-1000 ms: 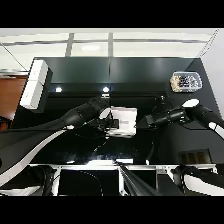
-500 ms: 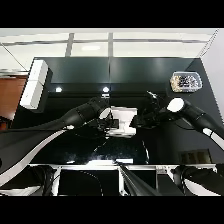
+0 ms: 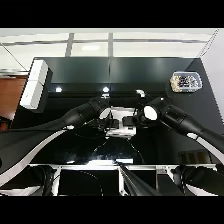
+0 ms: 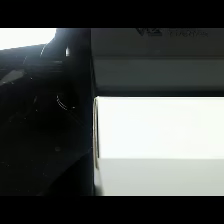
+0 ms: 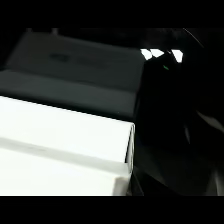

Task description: Fold the box and place the chain.

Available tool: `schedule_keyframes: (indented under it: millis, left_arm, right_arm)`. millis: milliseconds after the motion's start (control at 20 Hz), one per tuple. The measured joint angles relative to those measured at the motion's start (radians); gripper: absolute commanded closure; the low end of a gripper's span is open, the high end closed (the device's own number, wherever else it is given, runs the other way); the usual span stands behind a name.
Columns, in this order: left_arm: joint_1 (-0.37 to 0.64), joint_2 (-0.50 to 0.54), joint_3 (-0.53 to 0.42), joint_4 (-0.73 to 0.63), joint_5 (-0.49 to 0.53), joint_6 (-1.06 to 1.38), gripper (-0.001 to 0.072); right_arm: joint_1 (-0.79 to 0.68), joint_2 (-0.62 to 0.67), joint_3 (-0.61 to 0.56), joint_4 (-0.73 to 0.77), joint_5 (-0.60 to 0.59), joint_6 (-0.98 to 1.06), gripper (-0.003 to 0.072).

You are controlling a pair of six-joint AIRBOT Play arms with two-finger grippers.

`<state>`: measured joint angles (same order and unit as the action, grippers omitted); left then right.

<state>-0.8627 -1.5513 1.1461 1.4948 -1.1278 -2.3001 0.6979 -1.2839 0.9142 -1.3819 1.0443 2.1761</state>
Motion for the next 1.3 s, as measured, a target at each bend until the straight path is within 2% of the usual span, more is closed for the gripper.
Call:
schedule_keyframes:
  millis: [500, 600, 650, 950, 1000, 1050, 1150, 1200, 1300]
  left_arm:
    - [0.000, 0.000, 0.000, 0.000, 0.000, 0.000, 0.0683]
    - [0.000, 0.000, 0.000, 0.000, 0.001, -0.001, 0.0683]
    - [0.000, 0.000, 0.000, 0.000, 0.002, -0.002, 0.0683]
    - [0.000, 0.000, 0.000, 0.000, 0.000, -0.002, 0.0683]
    - [0.000, 0.000, 0.000, 0.000, 0.000, -0.002, 0.0683]
    - [0.000, 0.000, 0.000, 0.000, -0.002, 0.001, 0.0683]
    - [0.000, 0.000, 0.000, 0.000, -0.001, 0.001, 0.0683]
    - [0.000, 0.000, 0.000, 0.000, -0.001, 0.001, 0.0683]
    - [0.000, 0.000, 0.000, 0.000, 0.000, 0.000, 0.0683]
  right_arm:
    - [0.033, -0.077, 0.014, -0.048, 0.036, 0.111, 0.0322]
    - [0.034, -0.084, 0.014, -0.050, 0.031, 0.126, 0.0512]
    - [0.035, -0.086, 0.014, -0.050, 0.027, 0.130, 0.0679]
    - [0.036, -0.092, 0.014, -0.055, 0.013, 0.152, 0.0655]
    - [0.036, -0.092, 0.014, -0.055, 0.013, 0.155, 0.0537]
    - [0.036, -0.092, 0.014, -0.051, 0.008, 0.155, 0.0537]
    - [0.036, -0.092, 0.014, -0.051, 0.009, 0.155, 0.0582]
    - [0.036, -0.092, 0.014, -0.052, 0.010, 0.155, 0.0674]
    - [0.036, -0.092, 0.014, -0.055, 0.011, 0.158, 0.0674]
